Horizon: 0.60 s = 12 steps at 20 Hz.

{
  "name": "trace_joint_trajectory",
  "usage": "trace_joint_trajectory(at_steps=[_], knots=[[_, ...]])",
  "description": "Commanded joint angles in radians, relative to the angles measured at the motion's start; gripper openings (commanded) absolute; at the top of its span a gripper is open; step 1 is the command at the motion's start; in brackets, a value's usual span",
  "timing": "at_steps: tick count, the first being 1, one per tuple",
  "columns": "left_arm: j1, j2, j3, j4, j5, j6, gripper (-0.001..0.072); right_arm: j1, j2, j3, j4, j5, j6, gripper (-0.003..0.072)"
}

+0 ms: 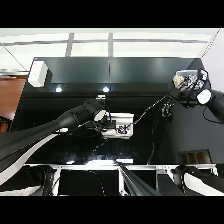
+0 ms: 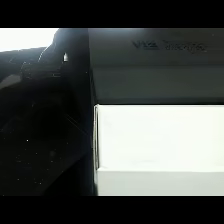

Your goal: Fold the box and place the chain.

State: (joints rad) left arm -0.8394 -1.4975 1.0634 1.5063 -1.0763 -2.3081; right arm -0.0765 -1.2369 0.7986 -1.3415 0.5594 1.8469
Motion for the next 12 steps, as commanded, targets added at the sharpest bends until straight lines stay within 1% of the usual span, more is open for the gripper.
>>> trace_joint_trajectory(at_steps=[1,4,5,6,9,10,12], knots=[[0.0,0.0,0.0,0.0,0.001,0.0,0.0031,-0.036,-0.138,0.089,-0.021,-0.075,0.102,0.072],[0.0,0.0,0.0,0.0,0.001,0.0,0.0031,-0.035,-0.245,0.187,-0.016,-0.068,0.102,0.072],[0.0,0.0,0.0,0.0,0.001,0.0,0.0031,-0.035,-0.272,0.216,-0.016,-0.063,0.102,0.0689],[0.0,0.0,0.0,0.0,0.001,0.0,0.0031,-0.035,-0.295,0.243,-0.016,-0.059,0.102,0.0592],[0.0,0.0,0.0,0.0,-0.002,0.0,0.0031,-0.036,-0.337,0.291,-0.017,-0.059,0.102,0.0585],[0.0,0.0,0.0,0.0,-0.002,0.0,0.003,-0.036,-0.349,0.299,-0.017,-0.06,0.102,0.0486],[0.0,0.0,0.0,0.0,-0.001,0.0,0.0031,-0.035,-0.371,0.306,-0.016,-0.066,0.106,0.0487]])
